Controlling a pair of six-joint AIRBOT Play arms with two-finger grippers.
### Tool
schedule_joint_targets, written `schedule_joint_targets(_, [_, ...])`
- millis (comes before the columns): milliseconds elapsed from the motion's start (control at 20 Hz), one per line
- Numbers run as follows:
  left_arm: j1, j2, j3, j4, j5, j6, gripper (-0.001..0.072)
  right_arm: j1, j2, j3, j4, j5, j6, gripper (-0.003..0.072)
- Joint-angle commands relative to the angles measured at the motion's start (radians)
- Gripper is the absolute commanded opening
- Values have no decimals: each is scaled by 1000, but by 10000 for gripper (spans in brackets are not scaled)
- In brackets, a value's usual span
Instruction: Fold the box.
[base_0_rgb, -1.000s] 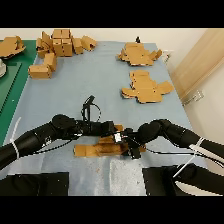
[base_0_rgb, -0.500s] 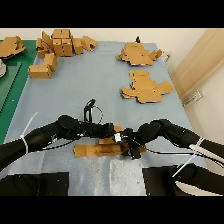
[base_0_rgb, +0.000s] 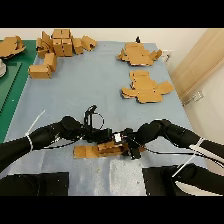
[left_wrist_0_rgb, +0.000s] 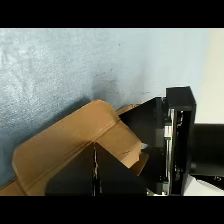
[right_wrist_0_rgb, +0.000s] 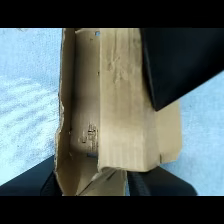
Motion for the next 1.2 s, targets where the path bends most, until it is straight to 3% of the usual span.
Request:
schedule_joint_targets(0, [11, 9, 23, 13, 18, 71, 10, 0, -1, 1, 1, 8, 0, 516])
schedule_joint_targets(150, [65, 105, 60, 40, 61, 176, 10, 0, -1, 1, 1, 8, 0, 515])
schedule_joint_targets(250, [110, 197, 63, 158, 92, 175, 10, 0, -1, 1, 2, 7, 0, 516])
schedule_joint_targets(350, [149, 277, 62, 249, 34, 172, 10, 0, -1, 0, 2, 7, 0, 515])
schedule_joint_targets(550, [134, 404, 55, 360, -211, 175, 10, 0, -1, 0, 2, 8, 0, 515])
schedule_joint_targets(700, [83, 471, 22, 418, -219, 135, 9, 0, -1, 0, 2, 7, 0, 515])
schedule_joint_targets(900, [26, 492, 13, 651, -195, 15, 9, 0, -1, 0, 16, -5, 9, 516])
schedule_joint_targets(1150, [-2, 488, 8, 686, -195, -2, 10, 0, 0, 0, 27, -15, 16, 515])
